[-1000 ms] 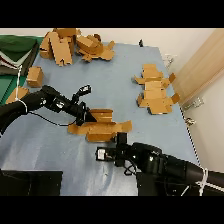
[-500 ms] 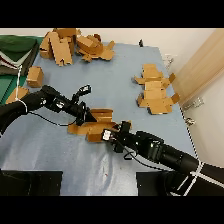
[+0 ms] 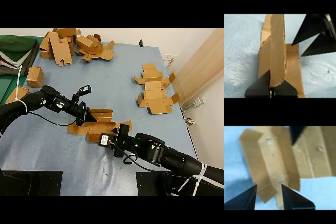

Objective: Fold the box.

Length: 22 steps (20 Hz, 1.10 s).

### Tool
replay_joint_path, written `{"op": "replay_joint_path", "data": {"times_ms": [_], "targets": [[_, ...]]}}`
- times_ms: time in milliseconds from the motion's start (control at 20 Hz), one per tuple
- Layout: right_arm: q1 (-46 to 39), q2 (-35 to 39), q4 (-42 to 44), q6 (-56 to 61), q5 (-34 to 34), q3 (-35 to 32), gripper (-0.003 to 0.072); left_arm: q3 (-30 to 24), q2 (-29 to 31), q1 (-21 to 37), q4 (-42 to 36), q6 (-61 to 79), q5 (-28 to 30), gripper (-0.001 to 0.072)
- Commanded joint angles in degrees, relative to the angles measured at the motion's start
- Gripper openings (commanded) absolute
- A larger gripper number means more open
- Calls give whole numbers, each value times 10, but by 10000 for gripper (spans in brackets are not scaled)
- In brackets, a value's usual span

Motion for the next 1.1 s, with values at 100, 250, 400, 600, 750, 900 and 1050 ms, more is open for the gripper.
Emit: {"op": "replay_joint_path", "data": {"times_ms": [100, 250, 400, 600, 750, 900, 1050], "targets": [[13, -49, -25, -43, 8, 3, 490, 0, 0, 0, 0, 0, 0, 14], [13, -60, -29, -43, -26, 3, 490, 0, 0, 0, 0, 0, -1, 14], [15, -49, -20, -25, 13, 17, 490, 0, 0, 0, 0, 0, -2, 14], [17, -7, -6, -19, 61, 36, 518, 0, 0, 0, 0, 0, -2, 14], [41, -2, 9, -19, 78, 36, 535, 0, 0, 0, 0, 0, -2, 14], [50, -27, 7, -19, 80, 35, 534, 0, 0, 0, 0, 0, -2, 14], [49, -57, -19, -19, 76, 35, 535, 0, 0, 0, 0, 0, -2, 14]]}}
